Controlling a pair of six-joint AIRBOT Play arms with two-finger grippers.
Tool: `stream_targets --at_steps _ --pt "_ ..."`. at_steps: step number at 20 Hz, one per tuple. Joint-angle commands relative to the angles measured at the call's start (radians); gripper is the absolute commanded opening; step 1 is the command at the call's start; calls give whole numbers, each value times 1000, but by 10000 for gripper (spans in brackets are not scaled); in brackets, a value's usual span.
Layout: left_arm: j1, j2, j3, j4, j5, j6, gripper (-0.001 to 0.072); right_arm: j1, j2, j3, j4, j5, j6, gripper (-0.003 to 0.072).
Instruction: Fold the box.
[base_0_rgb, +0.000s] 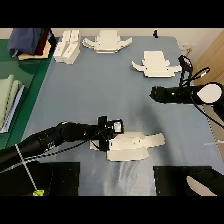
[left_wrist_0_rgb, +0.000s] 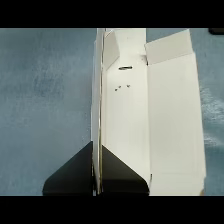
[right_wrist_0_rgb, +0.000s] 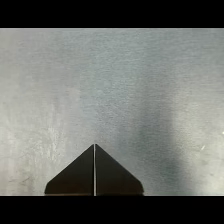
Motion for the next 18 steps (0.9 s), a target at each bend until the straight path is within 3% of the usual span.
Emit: stream_targets --at_steps 1,14,16,18 --pt "-19 -1 -2 3 -52 -37 15 0 1 0 5 3 -4 7" --pt "-18 -1 -2 3 -21 -61 16 -1 1 1 -13 81 -1 1" --pt "-18 -1 -2 3 -23 -61 16 -2 1 2 -68 137 43 1" --pt "-18 -2 -2 3 -22 -60 16 -2 1 16 -133 311 70 0"
